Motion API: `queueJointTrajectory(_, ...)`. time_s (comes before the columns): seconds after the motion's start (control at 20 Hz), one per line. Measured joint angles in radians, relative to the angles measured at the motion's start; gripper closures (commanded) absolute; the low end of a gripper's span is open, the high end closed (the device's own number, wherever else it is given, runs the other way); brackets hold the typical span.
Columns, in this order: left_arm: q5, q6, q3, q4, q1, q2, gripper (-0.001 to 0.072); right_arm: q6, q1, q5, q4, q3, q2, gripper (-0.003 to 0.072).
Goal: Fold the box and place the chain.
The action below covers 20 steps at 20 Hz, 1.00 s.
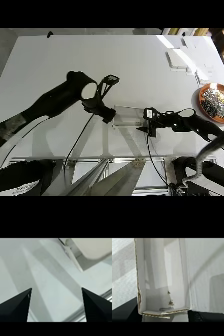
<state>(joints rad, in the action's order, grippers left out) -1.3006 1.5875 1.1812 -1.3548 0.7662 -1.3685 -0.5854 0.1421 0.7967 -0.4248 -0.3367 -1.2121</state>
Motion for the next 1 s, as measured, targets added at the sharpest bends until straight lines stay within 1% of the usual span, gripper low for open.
queueJointTrajectory(0.1,0.069,-0.280,-0.085,0.079,-0.048,0.043,0.0012,0.000,0.000,0.000,0.000,0.000,0.000,0.0346)
queueJointTrajectory(0.25,0.246,-0.830,-0.241,0.292,-0.115,0.073,0.0012,0.000,0.000,0.000,0.000,0.000,0.000,0.0346)
queueJointTrajectory(0.35,0.368,-1.215,-0.338,0.461,-0.146,0.066,0.0011,0.000,0.000,0.000,0.000,0.000,0.000,0.0346)
queueJointTrajectory(0.4,0.414,-1.381,-0.375,0.543,-0.158,0.052,0.0011,0.000,0.000,0.000,0.000,0.000,0.000,0.0346)
queueJointTrajectory(0.5,0.479,-1.610,-0.419,0.663,-0.172,0.013,0.0010,0.000,0.000,0.000,0.000,0.000,0.000,0.0346)
queueJointTrajectory(0.6,0.514,-1.770,-0.443,0.736,-0.179,-0.029,0.0008,0.000,0.000,0.000,0.000,0.000,0.000,0.0346)
queueJointTrajectory(0.75,0.547,-1.917,-0.459,0.811,-0.183,-0.068,0.0008,0.000,0.000,0.000,0.000,0.000,0.000,0.0346)
queueJointTrajectory(1.0,0.563,-2.009,-0.467,0.864,-0.184,-0.093,0.0007,0.001,0.000,0.000,0.000,0.000,0.000,0.0346)
